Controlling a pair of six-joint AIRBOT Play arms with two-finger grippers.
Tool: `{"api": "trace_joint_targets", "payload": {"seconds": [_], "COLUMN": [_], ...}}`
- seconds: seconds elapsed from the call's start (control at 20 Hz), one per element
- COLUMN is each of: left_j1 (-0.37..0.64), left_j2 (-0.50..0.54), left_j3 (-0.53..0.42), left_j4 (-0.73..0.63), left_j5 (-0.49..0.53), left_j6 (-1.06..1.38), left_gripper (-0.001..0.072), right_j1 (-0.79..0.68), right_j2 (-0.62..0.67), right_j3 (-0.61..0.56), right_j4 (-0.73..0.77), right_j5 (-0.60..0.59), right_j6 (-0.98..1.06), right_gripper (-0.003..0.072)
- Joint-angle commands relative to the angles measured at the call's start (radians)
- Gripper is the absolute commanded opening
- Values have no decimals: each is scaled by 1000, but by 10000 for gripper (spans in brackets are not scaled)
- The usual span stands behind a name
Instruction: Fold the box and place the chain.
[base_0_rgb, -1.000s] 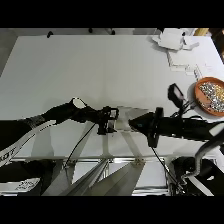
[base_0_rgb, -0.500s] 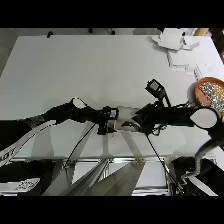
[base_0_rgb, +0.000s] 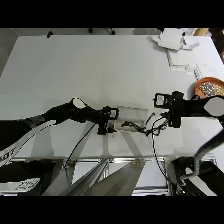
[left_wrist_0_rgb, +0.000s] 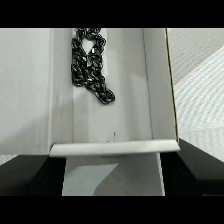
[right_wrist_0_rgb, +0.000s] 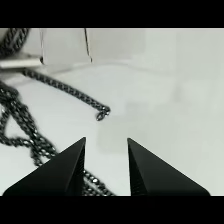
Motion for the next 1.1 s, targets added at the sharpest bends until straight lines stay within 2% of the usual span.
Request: {"api": "trace_joint_targets", "payload": {"seconds": [0.0, 0.05, 0.25, 0.4, 1.0, 1.05], "left_j1": [0, 1, 0, 1, 1, 1], "left_j2": [1, 1, 1, 1, 1, 1], "left_j3": [0, 0, 0, 0, 0, 0], "left_j4": [0, 0, 0, 0, 0, 0], "left_j5": [0, 0, 0, 0, 0, 0], "left_j6": [0, 0, 0, 0, 0, 0], "left_gripper": [254, 254, 254, 254, 254, 254], "right_j1": [-27, -27, -27, -27, -27, -27], "right_j2": [-112, -154, -289, -343, -407, -407], "right_j3": [-31, -31, -31, -31, -44, -46], "right_j4": [74, 101, 108, 141, 141, 124], "right_j5": [-68, -81, -132, -163, -162, -153], "right_j6": [-281, -321, -367, -410, -442, -439], "right_gripper": [205, 181, 181, 181, 154, 64]}}
